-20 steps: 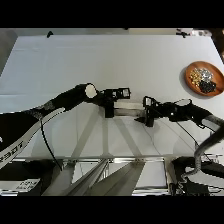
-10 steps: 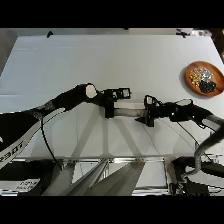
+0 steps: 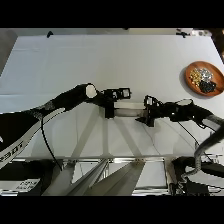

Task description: Fold the box and place the chain.

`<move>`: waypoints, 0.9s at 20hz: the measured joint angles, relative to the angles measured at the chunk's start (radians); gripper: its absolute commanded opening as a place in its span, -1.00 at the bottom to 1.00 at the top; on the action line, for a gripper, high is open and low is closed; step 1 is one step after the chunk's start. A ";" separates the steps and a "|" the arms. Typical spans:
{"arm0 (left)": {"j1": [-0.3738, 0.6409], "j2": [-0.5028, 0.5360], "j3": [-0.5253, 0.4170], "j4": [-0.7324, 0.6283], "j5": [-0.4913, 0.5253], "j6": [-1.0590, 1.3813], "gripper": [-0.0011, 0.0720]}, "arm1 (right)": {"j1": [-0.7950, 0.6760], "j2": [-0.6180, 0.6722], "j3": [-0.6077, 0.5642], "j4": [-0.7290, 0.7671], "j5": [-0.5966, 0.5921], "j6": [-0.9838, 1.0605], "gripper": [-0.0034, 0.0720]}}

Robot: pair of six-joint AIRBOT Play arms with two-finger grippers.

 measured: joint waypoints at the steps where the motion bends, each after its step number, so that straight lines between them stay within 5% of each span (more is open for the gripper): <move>1: 0.000 0.000 0.000 0.000 0.000 0.000 -0.93 | 0.005 0.000 0.000 0.000 -0.001 -0.008 0.51; 5: 0.000 0.000 0.000 0.001 0.000 0.000 -0.93 | 0.015 0.001 0.000 0.000 -0.009 -0.028 0.47; 8: 0.000 0.000 0.000 0.002 -0.001 0.000 -0.93 | 0.017 0.001 0.000 0.000 -0.012 -0.034 0.17; 18: 0.000 0.000 0.000 0.002 0.000 0.000 -0.93 | 0.018 0.001 0.000 -0.002 -0.016 -0.039 0.16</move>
